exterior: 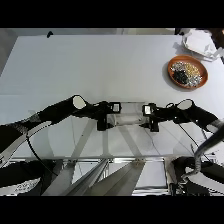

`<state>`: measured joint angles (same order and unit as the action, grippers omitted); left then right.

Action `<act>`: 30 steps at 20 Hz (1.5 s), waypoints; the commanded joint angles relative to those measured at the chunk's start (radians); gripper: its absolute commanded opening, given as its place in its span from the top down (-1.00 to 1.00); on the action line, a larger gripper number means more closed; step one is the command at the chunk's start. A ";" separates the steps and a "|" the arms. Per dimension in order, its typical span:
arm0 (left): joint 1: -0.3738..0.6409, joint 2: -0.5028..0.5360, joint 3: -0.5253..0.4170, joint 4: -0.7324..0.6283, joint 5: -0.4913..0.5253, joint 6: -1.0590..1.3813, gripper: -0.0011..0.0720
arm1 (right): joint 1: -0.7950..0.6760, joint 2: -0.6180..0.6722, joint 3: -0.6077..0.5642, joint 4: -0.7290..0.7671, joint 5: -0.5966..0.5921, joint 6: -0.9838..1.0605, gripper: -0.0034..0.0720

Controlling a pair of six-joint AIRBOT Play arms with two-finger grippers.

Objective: Fold the box and place the chain.

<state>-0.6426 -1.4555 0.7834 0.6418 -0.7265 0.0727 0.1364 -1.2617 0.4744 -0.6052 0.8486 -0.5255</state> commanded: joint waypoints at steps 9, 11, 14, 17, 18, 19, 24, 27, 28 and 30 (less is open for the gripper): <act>-0.020 -0.022 -0.001 -0.029 -0.010 0.060 -0.97 | 0.000 0.001 0.000 0.000 0.000 0.000 -0.19; -0.021 -0.028 -0.001 -0.059 -0.010 0.060 -0.97 | 0.000 0.001 0.000 0.000 0.000 0.000 -0.19; -0.034 -0.048 -0.001 -0.113 0.005 0.062 -0.97 | 0.000 0.001 0.000 0.000 0.000 0.000 -0.19; -0.045 -0.071 -0.001 -0.137 0.016 0.062 -0.97 | 0.000 0.001 0.000 0.000 0.000 0.000 -0.19; -0.047 -0.078 -0.001 -0.140 0.019 0.062 -0.96 | 0.000 0.001 0.000 0.000 0.000 0.000 -0.19; -0.047 -0.083 -0.001 -0.140 0.021 0.062 -0.94 | 0.000 0.001 0.000 0.000 0.000 0.000 -0.19; -0.047 -0.084 -0.001 -0.140 0.044 0.058 -0.52 | 0.000 0.001 0.000 0.000 0.000 0.000 -0.19; -0.047 -0.084 -0.001 -0.140 0.042 0.059 0.12 | 0.000 0.001 0.000 0.000 0.000 0.000 -0.19; -0.047 -0.084 -0.001 -0.140 0.042 0.059 0.20 | 0.000 0.001 0.000 0.000 0.000 0.000 -0.19; -0.047 -0.084 -0.001 -0.139 0.042 0.059 0.21 | 0.000 0.001 0.000 0.000 0.000 0.000 -0.19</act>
